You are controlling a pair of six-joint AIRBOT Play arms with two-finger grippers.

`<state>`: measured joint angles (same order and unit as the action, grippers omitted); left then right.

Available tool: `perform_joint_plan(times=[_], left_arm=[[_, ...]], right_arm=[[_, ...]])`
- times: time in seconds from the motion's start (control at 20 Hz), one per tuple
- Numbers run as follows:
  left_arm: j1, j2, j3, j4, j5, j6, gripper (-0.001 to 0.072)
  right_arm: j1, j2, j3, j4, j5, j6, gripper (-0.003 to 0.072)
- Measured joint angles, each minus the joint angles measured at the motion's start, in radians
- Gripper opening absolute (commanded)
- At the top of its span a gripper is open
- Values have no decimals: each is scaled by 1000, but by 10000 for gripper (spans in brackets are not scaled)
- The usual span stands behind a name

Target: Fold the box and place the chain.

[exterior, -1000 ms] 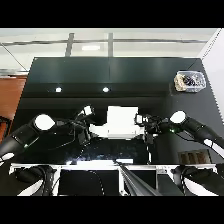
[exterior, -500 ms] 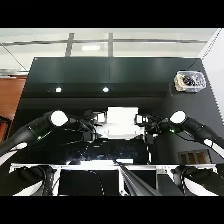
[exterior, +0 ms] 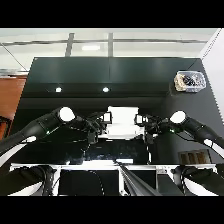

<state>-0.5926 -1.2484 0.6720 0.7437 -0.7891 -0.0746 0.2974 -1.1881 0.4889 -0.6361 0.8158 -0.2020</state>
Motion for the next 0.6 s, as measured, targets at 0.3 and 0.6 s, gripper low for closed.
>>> perform_joint_plan(times=[0.3, 0.6], left_arm=[[-6, -9, 2, -53, 50, 5, 161], [-35, -50, 2, -165, 101, 34, 161]], right_arm=[[0, 0, 0, 0, -2, 1, 189], [0, 0, 0, -2, 0, -3, 189]])
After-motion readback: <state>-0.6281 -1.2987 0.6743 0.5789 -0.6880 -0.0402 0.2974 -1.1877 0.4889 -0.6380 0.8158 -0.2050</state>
